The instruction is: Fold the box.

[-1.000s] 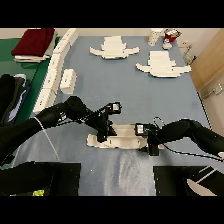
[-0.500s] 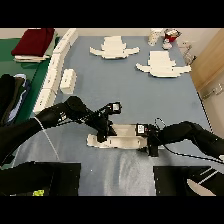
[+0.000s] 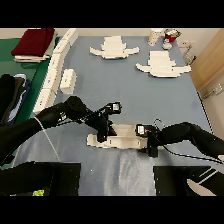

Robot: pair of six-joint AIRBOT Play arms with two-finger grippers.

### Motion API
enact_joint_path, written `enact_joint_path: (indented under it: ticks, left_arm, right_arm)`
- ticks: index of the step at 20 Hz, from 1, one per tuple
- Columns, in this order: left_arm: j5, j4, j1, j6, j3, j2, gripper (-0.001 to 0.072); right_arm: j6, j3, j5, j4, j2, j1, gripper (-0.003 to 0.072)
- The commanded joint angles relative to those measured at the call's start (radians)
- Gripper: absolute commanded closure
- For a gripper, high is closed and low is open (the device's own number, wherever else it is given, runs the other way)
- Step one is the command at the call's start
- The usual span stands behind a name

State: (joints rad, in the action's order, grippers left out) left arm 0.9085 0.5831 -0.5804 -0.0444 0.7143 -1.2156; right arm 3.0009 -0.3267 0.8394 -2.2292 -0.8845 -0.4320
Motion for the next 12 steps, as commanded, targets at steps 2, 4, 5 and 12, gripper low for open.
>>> enact_joint_path:
  ticks: [2, 4, 5, 12]
  left_arm:
    - [0.0, 0.0, 0.0, 0.0, 0.0, 0.0, 0.0695]
    - [0.001, 0.0, 0.0, 0.0, 0.0, 0.0, 0.0695]
    - [0.0, 0.0, 0.0, 0.0, 0.0, 0.0, 0.0695]
    - [0.0, 0.0, 0.0, 0.0, 0.0, -0.001, 0.0695]
  right_arm:
    - [0.0, -0.002, -0.001, -0.006, 0.033, 0.0, 0.0022]
    - [0.0, -0.002, -0.003, -0.02, 0.031, -0.004, 0.0022]
    - [0.0, -0.002, -0.014, -0.019, 0.03, -0.014, 0.0022]
    - [0.0, 0.002, -0.039, -0.014, -0.002, -0.031, 0.0024]
